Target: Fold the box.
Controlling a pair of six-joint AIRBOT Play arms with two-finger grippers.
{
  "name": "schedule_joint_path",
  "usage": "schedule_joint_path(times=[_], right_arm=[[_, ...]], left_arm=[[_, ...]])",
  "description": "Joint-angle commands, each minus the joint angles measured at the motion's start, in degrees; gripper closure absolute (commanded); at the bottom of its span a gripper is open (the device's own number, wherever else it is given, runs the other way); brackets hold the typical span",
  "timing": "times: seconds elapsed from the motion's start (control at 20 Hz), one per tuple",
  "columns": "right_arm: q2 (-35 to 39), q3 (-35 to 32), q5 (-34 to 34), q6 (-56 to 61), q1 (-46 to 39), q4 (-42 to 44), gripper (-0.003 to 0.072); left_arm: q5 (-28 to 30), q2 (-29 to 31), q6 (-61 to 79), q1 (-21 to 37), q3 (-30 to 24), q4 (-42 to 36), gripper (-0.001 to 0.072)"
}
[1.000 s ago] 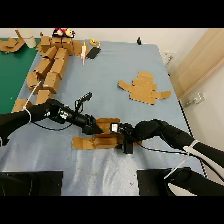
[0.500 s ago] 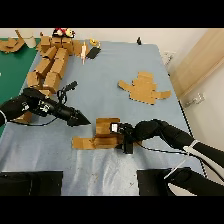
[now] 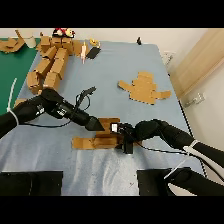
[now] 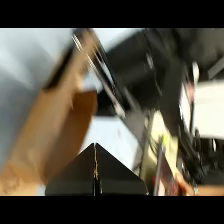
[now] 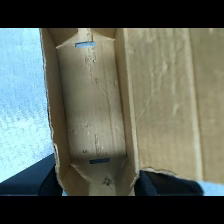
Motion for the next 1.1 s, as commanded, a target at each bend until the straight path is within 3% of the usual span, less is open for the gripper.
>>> schedule_joint_path(times=[0.0,0.25,0.65,0.85,1.05], right_arm=[[0.0,0.0,0.0,0.0,0.0,0.0,0.014],[0.0,0.0,0.0,0.0,0.0,0.0,0.014],[0.0,0.0,0.0,0.0,0.0,0.0,0.014],[0.0,0.0,0.0,0.0,0.0,0.0,0.014],[0.0,0.0,0.0,0.0,0.0,0.0,0.014]], left_arm=[[5.0,-5.7,-5.6,-1.0,5.4,3.4,0.0699],[5.3,-13.2,-18.1,-1.6,7.9,17.0,0.07],[5.8,-13.5,-18.1,-3.4,7.9,17.8,0.0699],[4.1,-8.9,-11.8,0.2,8.6,17.8,0.07],[1.3,1.9,4.8,2.1,7.6,22.5,0.0701]])
